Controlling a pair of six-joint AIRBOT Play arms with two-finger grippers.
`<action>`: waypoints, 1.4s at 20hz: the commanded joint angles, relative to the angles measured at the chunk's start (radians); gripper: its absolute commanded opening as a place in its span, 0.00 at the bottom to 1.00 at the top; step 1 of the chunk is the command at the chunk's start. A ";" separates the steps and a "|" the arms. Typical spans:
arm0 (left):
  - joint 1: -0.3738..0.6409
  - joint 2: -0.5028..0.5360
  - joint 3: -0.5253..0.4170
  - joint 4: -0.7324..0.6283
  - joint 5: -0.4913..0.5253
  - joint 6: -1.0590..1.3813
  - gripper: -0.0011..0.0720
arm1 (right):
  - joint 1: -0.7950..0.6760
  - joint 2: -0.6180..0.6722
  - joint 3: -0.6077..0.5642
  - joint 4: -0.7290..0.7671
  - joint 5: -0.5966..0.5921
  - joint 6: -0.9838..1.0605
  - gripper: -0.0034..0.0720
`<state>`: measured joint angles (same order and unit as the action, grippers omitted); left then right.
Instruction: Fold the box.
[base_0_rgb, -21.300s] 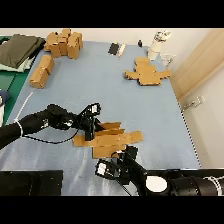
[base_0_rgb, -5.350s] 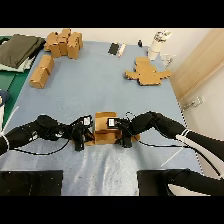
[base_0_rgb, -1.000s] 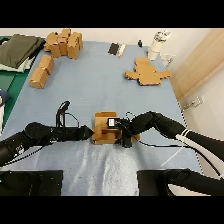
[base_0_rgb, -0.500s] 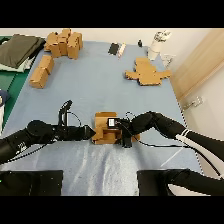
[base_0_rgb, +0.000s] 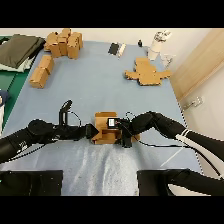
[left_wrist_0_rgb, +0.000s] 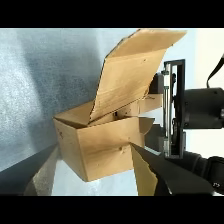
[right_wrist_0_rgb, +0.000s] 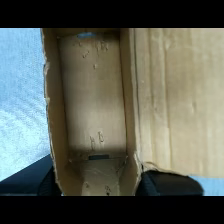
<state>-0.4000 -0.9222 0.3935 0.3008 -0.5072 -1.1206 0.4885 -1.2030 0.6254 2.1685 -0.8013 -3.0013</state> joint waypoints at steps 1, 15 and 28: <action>-0.034 -0.001 0.013 0.019 0.053 -0.038 0.93 | 0.000 -0.001 0.001 0.000 0.000 0.000 0.74; -0.185 -0.144 0.240 0.818 -0.053 -0.834 0.90 | 0.000 -0.001 0.001 0.000 0.000 0.000 0.74; -0.362 -0.257 0.393 1.092 -0.221 -1.151 0.86 | 0.000 -0.001 0.001 0.000 0.000 0.000 0.74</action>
<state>-0.7307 -1.1294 0.7357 1.3384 -0.6815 -2.2242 0.4885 -1.2030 0.6254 2.1681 -0.8040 -3.0035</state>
